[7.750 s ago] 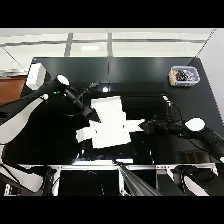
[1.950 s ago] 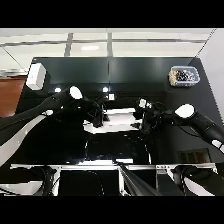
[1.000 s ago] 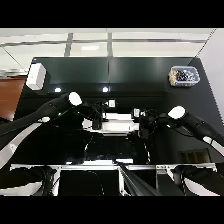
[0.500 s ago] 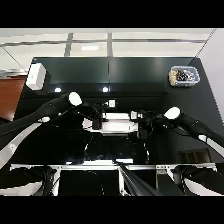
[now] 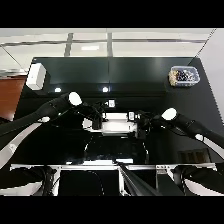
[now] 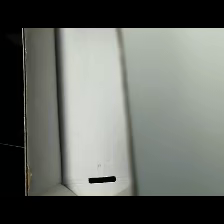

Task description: Fold the box and place the chain.

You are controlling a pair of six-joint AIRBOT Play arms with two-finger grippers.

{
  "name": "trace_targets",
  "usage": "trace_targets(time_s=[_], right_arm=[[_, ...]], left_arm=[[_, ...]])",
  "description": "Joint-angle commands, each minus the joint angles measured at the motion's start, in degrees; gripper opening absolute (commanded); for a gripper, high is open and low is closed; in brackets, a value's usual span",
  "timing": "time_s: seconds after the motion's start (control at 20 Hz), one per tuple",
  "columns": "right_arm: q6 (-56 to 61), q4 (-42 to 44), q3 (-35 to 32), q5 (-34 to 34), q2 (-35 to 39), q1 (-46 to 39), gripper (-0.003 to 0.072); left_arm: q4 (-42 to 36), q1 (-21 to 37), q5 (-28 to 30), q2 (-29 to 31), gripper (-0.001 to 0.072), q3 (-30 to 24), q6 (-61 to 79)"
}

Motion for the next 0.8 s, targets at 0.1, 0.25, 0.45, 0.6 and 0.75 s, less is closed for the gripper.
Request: trace_targets(time_s=[0.1, 0.25, 0.45, 0.6, 0.75], right_arm=[[0.33, -0.02, 0.02, -0.37, -0.15, 0.07, 0.0707], [0.37, -0.02, 0.02, -0.44, -0.15, 0.07, 0.0707], [0.39, -0.02, 0.02, -0.46, -0.15, 0.07, 0.0707], [0.39, -0.02, 0.02, -0.44, -0.15, 0.07, 0.0628], [0.39, -0.02, 0.02, -0.48, -0.15, 0.09, 0.0591]], left_arm=[[-0.04, -0.02, 0.02, -0.17, 0.0024, -0.02, 0.02], [-0.04, -0.02, 0.0, -0.2, 0.0025, -0.02, 0.02], [-0.04, -0.02, 0.02, -0.2, 0.0024, -0.02, 0.02], [-0.04, -0.02, 0.02, -0.2, 0.0024, -0.02, 0.02], [-0.07, -0.02, 0.04, -0.2, 0.0025, -0.02, 0.02]])
